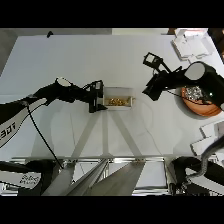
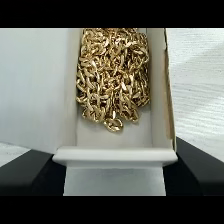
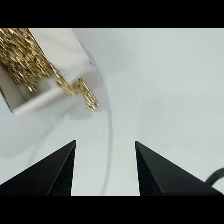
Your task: Fold the box and place the chain.
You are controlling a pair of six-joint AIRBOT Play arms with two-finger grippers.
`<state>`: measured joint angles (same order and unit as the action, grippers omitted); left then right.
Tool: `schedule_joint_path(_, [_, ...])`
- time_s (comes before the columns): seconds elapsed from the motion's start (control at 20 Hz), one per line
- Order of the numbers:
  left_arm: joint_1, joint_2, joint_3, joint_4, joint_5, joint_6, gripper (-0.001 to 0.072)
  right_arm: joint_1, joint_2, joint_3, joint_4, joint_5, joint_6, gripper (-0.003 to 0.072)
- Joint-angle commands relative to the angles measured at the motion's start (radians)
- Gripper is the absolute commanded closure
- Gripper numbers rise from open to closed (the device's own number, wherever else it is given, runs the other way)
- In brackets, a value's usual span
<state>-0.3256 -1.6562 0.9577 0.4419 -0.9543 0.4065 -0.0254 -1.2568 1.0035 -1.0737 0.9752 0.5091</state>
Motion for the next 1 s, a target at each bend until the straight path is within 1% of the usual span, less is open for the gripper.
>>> schedule_joint_path(0.0, [0.0, 0.0, 0.0, 0.0, 0.0, 0.0, 0.0452, -0.071, -0.092, -0.005, 0.051, 0.0, -0.214, 0.027])
schedule_joint_path(0.2, [0.0, 0.0, 0.0, 0.0, 0.0, 0.0, 0.0452, -0.022, -0.234, -0.005, 0.146, -0.036, -0.49, 0.0273])
schedule_joint_path(0.35, [0.0, 0.0, 0.0, 0.0, 0.0, 0.0, 0.0452, 0.001, -0.3, -0.005, 0.233, -0.052, -0.623, 0.0279])
schedule_joint_path(0.5, [0.0, 0.0, 0.0, 0.0, 0.0, 0.0, 0.0452, 0.02, -0.343, -0.005, 0.302, -0.056, -0.719, 0.0286])
schedule_joint_path(0.7, [0.0, 0.0, 0.0, 0.0, 0.0, 0.0, 0.0452, 0.043, -0.361, -0.005, 0.425, -0.113, -0.79, 0.0292])
schedule_joint_path(0.85, [0.0, 0.0, 0.0, 0.0, 0.0, 0.0, 0.0452, 0.055, -0.367, -0.005, 0.43, -0.124, -0.808, 0.0296])
schedule_joint_path(0.9, [0.0, 0.0, 0.0, 0.0, 0.0, 0.0, 0.0452, 0.055, -0.367, -0.005, 0.425, -0.124, -0.808, 0.0356])
schedule_joint_path(0.95, [0.0, 0.0, 0.0, 0.0, 0.0, 0.0, 0.0452, 0.055, -0.367, -0.005, 0.42, -0.124, -0.806, 0.0506])
